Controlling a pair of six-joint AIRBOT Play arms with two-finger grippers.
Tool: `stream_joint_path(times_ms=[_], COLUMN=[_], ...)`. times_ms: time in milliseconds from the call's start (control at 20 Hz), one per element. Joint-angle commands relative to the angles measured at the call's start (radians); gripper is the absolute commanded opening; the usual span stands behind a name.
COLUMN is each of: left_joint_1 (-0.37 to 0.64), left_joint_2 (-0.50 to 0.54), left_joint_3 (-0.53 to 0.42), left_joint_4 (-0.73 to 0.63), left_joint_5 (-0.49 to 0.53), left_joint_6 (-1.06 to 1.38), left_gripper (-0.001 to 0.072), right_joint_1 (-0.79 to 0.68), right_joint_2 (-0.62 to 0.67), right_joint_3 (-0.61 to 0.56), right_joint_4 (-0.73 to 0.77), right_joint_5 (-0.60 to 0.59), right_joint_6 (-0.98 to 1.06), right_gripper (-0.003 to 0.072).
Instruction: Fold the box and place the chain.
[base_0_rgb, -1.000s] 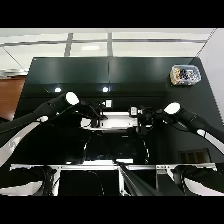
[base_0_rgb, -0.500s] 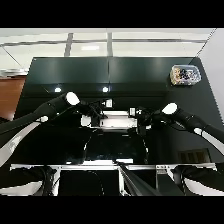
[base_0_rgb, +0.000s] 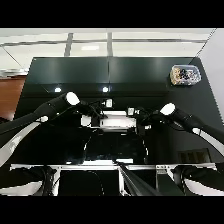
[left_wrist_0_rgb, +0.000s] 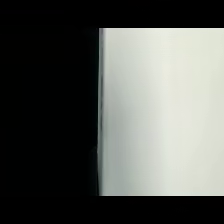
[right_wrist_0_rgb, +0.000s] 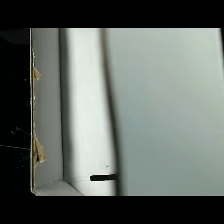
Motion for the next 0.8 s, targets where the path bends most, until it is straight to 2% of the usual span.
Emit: stream_joint_path(times_ms=[0,650,700,750], left_joint_1=[0.0,0.0,0.0,0.0], left_joint_2=[0.0,0.0,0.0,0.0], left_joint_3=[0.0,0.0,0.0,0.001], left_joint_4=[0.0,0.0,0.0,0.0], left_joint_5=[0.0,0.0,0.0,-0.001], left_joint_6=[0.0,0.0,0.0,0.0], left_gripper=[0.0027,0.0027,0.0027,0.0027], right_joint_1=[0.014,0.013,0.013,0.013], right_joint_2=[-0.004,-0.004,-0.004,-0.004], right_joint_3=[0.0,0.0,0.0,0.0], right_joint_4=[-0.04,-0.034,-0.034,-0.034], right_joint_5=[-0.019,-0.024,-0.024,-0.024], right_joint_6=[0.022,0.024,0.024,0.024], right_gripper=[0.062,0.0612,0.0493,0.0479])
